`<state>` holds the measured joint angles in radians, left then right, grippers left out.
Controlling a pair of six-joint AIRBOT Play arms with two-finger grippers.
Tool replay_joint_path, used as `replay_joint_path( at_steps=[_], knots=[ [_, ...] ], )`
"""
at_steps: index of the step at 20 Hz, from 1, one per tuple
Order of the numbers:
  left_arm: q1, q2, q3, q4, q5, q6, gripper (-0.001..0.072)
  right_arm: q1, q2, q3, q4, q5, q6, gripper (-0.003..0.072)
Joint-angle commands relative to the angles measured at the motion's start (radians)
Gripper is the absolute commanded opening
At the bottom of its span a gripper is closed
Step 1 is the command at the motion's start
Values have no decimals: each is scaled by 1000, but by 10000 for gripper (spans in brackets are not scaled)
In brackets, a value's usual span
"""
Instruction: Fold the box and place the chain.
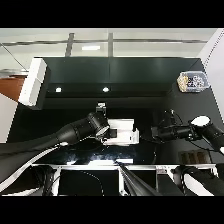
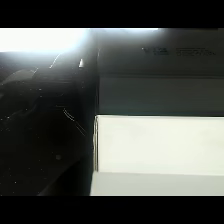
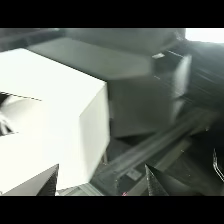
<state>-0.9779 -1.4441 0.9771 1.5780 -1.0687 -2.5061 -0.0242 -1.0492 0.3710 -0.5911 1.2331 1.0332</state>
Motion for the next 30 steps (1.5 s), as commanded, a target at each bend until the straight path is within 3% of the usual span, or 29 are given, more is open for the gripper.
replay_joint_path(
  at_steps=[1, 4, 5, 10, 13, 14, 16, 24, 25, 27, 30],
  knots=[
    [0, 0, 0, 0, 0, 0, 29, 3, 0, 21, 41, 28, -24, 629],
    [0, 0, 0, 0, 0, 0, 29, 67, -1, 42, 40, -8, -19, 628],
    [0, 0, 0, 0, 0, 0, 30, 107, -1, 50, 40, -39, 9, 591],
    [0, 0, 0, 0, 0, 0, 30, 300, -1, 100, 14, -189, 174, 589],
    [0, 0, 0, 0, 0, 0, 30, 413, -1, 127, -121, -289, 321, 585],
    [0, 0, 0, 0, 0, 0, 29, 449, -1, 136, -165, -311, 363, 530],
    [0, 0, 0, 0, 0, 0, 30, 513, -1, 158, -258, -341, 479, 530],
    [0, 0, 0, 0, 0, 0, 30, 621, -1, 215, -465, -352, 743, 530],
    [0, 0, 0, 0, 0, 0, 30, 621, -1, 216, -465, -349, 744, 468],
    [0, 0, 0, 0, 0, 0, 30, 621, -1, 217, -465, -342, 752, 432],
    [0, 0, 0, 0, 0, 0, 30, 636, -1, 233, -511, -330, 797, 422]
  ],
)
